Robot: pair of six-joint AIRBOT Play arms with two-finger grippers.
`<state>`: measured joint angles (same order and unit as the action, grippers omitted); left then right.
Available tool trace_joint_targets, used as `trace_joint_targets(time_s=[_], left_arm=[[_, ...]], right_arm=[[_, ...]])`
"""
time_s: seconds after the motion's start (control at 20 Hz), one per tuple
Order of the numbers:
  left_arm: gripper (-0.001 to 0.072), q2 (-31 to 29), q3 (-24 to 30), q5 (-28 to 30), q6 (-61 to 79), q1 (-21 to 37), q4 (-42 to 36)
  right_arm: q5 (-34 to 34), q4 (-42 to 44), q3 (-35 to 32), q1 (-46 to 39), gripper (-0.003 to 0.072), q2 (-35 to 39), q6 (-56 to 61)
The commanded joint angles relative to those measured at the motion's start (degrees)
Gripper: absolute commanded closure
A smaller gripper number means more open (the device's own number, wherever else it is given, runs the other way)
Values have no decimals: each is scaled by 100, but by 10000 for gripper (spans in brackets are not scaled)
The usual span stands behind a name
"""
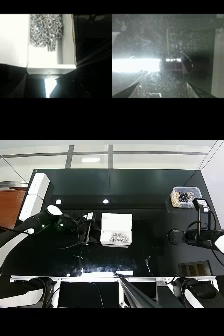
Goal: Fold the box and place the chain.
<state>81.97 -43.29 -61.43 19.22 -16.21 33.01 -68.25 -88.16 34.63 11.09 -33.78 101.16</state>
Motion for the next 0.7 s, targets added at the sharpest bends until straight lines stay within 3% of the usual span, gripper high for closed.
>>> trace_joint_targets(time_s=[0.0,0.65], left_arm=[[3,17,-24,31,-22,-17,7],[2,216,-275,79,-319,-295,234]], right_arm=[[37,-17,-2,-2,-24,4,7],[39,-22,-2,-2,-24,4,9]])
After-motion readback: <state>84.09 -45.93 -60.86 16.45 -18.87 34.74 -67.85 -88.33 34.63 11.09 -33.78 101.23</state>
